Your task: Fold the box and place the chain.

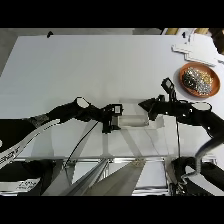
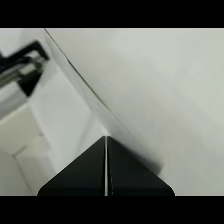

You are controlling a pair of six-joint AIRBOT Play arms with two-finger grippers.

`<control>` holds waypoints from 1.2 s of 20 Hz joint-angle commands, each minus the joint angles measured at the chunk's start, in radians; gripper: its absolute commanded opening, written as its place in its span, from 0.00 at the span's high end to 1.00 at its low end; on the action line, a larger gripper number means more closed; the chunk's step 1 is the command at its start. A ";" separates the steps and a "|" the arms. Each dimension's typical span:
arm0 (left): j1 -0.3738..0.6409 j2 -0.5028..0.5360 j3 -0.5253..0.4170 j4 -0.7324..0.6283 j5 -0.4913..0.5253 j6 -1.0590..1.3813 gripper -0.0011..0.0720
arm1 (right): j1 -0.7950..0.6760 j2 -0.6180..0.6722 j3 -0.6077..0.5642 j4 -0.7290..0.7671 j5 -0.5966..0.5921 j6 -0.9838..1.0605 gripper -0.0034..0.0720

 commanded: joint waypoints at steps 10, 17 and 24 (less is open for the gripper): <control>0.000 0.000 0.001 0.000 0.000 0.000 0.56 | 0.000 -0.066 0.263 -0.496 0.256 0.248 0.94; 0.000 0.000 0.001 0.000 0.000 0.000 0.56 | 0.000 0.110 0.263 -0.910 0.365 0.163 0.94; 0.000 0.000 0.001 0.000 0.000 0.000 0.56 | 0.114 0.120 0.162 -0.945 0.360 0.087 0.94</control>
